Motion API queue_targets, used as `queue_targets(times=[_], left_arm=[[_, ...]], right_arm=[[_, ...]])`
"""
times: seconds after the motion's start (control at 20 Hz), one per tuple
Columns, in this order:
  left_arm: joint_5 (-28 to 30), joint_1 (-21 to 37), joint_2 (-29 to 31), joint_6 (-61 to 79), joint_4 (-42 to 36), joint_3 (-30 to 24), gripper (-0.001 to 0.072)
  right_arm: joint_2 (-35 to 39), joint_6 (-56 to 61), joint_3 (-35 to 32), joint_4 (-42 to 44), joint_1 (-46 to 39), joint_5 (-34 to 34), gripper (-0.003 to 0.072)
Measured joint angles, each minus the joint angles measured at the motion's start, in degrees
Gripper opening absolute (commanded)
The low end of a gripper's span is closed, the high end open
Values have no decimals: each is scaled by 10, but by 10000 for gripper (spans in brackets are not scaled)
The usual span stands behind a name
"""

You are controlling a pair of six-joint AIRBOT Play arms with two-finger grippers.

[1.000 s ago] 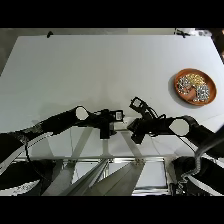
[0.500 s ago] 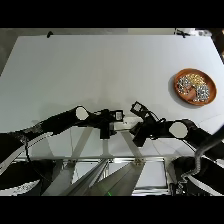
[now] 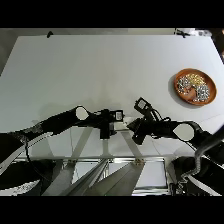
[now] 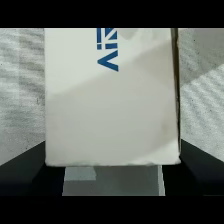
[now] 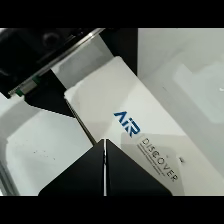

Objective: Fold the box and place the chain.

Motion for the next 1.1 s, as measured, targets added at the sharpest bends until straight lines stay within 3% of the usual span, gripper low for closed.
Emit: queue_targets(times=[0.65, 1.1], left_arm=[[0, 0, 0, 1, 1, 0, 491], [-2, 0, 0, -1, 0, 0, 491]], right_arm=[[-60, 35, 0, -40, 0, 17, 11], [28, 77, 60, -76, 0, 22, 12]])
